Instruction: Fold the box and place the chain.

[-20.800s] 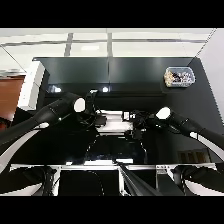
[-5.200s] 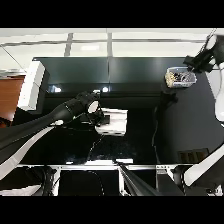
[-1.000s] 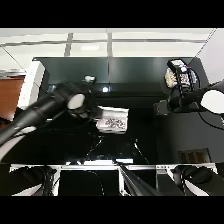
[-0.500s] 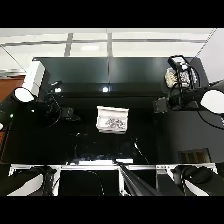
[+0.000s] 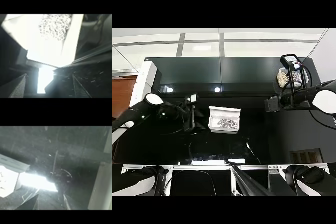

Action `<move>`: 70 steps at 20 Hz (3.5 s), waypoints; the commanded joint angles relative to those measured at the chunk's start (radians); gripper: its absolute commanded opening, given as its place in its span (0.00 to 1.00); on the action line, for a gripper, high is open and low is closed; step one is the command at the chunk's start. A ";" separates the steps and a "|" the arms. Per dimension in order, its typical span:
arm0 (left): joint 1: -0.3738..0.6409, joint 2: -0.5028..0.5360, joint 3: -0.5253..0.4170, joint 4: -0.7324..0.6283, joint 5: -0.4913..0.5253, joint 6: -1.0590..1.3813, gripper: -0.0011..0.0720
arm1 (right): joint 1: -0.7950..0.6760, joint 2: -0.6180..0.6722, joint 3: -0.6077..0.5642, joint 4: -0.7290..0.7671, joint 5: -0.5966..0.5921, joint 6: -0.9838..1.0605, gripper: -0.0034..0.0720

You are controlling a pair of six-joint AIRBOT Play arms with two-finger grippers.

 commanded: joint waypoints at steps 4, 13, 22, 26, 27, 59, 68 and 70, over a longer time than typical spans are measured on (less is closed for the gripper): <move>-0.027 -0.097 0.046 -0.055 0.017 0.206 0.99 | 0.000 -0.002 0.000 -0.001 -0.058 0.000 0.54; -0.081 -0.119 0.072 0.000 0.022 0.168 0.99 | 0.000 -0.006 0.000 -0.001 -0.092 0.000 0.54; -0.109 -0.150 0.109 0.046 -0.007 0.122 0.99 | 0.001 -0.067 0.000 -0.001 -0.096 0.000 0.54; -0.109 -0.150 0.109 0.036 -0.008 0.122 0.99 | 0.001 -0.068 0.000 -0.001 -0.110 0.000 0.54; -0.110 -0.150 0.109 0.034 -0.006 0.121 0.99 | 0.001 -0.068 0.000 -0.001 -0.114 0.000 0.54; -0.141 -0.150 0.109 -0.011 0.050 0.080 0.57 | 0.001 -0.324 -0.002 0.327 -0.426 -0.136 0.90; -0.141 -0.150 0.109 -0.011 0.050 0.080 0.57 | 0.003 -0.358 -0.001 0.480 -0.262 -0.813 0.89; -0.141 -0.150 0.109 -0.011 0.050 0.080 0.57 | 0.003 -0.358 -0.001 0.518 -0.216 -0.989 0.82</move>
